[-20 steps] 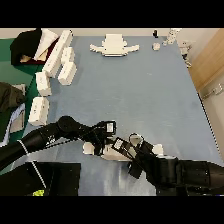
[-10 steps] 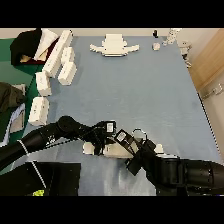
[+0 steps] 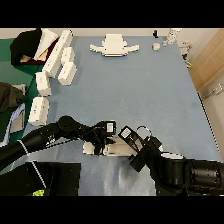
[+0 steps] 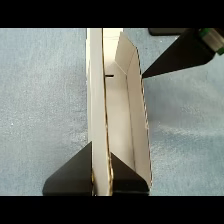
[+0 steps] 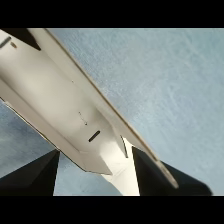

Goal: Fold the box.

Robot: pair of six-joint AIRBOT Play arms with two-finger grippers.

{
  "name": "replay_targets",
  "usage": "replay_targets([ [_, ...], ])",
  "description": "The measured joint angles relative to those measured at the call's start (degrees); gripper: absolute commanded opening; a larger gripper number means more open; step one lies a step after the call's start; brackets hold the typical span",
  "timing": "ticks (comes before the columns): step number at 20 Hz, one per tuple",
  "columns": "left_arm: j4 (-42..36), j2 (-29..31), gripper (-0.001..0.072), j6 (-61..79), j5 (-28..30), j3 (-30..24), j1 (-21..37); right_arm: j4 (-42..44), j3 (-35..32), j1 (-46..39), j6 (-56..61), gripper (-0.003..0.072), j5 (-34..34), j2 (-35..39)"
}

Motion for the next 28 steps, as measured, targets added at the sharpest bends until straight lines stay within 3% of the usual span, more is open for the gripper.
replay_targets([
  [7, 0.0, 0.0, 0.0014, 0.0, 0.0, 0.0, 0.0, -0.2, -2.1, -2.6, -9.5, 0.072, 1.2, 1.9],
  [11, 0.0, 0.0, 0.0015, 0.0, 0.1, 0.0, 0.0, 4.7, -4.8, -8.9, -22.2, 0.072, 5.6, 6.8],
  [17, 0.0, 0.0, 0.0015, 0.0, -0.1, 0.0, 0.0, 27.2, -10.2, -26.2, -58.1, 0.072, 15.6, 10.6],
  [22, 0.0, 0.0, 0.0015, 0.0, 0.0, 0.0, 0.0, 48.8, -13.7, -40.4, -89.5, 0.072, 17.3, 11.1],
  [28, 0.0, 0.0, 0.0014, 0.0, 0.0, 0.0, 0.0, 55.3, -15.1, -45.0, -101.0, 0.0705, 16.3, 11.3],
])
